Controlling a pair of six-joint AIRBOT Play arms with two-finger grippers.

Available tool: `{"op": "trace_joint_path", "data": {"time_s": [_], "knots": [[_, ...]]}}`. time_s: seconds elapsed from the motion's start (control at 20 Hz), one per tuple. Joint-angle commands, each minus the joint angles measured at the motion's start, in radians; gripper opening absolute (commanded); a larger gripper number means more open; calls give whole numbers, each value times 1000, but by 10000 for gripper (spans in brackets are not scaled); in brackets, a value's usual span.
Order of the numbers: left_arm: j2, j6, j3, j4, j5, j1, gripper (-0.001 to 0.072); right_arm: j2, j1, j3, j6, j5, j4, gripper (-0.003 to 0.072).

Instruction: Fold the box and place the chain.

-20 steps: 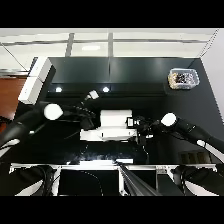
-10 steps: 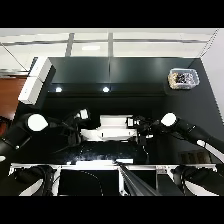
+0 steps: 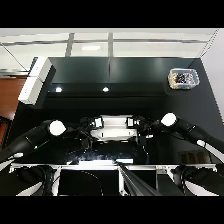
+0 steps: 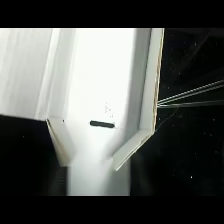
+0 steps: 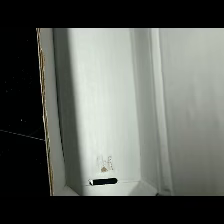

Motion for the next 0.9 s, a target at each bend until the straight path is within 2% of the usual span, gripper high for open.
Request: {"op": "trace_joint_path", "data": {"time_s": [0.0,0.05,0.25,0.3,0.55,0.85], "knots": [[-19,5,8,-14,21,-19,258,0,0,0,0,0,0,438],[-19,5,8,-14,21,-19,224,0,0,0,0,0,0,438],[-19,6,8,-87,23,-19,213,0,0,-1,0,0,0,438],[-19,7,8,-117,23,-20,147,0,0,0,0,0,0,438],[-55,21,8,-217,50,-77,144,0,0,0,0,0,0,438],[-61,48,8,-221,93,-73,144,0,0,0,0,0,0,438]]}}
